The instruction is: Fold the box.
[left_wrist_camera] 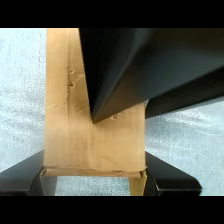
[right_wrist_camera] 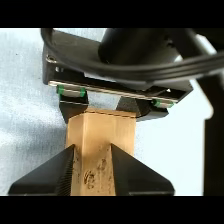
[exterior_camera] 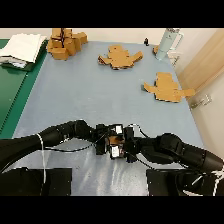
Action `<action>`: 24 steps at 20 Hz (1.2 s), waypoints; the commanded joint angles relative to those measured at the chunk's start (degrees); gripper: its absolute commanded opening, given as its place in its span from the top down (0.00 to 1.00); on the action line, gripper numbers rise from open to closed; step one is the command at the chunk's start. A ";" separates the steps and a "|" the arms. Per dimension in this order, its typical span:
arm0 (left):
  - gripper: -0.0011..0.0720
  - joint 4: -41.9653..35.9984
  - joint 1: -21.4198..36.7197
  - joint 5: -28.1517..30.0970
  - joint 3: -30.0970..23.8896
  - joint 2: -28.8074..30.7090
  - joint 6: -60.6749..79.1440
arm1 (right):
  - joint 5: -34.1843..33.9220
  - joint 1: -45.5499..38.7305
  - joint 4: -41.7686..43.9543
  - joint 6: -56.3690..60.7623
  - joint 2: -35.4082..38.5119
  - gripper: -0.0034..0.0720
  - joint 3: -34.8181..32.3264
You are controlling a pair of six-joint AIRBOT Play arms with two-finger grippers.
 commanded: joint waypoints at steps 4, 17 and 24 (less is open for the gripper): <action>0.28 0.02 0.04 -0.02 0.00 0.07 0.04 | -0.13 -0.02 0.04 0.07 1.86 0.52 0.00; 0.28 0.02 0.04 -0.04 0.00 0.07 0.02 | -0.37 9.86 -32.72 35.34 1.03 0.33 -0.94; 0.28 0.02 0.04 -0.04 0.00 0.04 0.04 | -0.57 14.53 -40.35 44.35 1.03 0.43 -2.47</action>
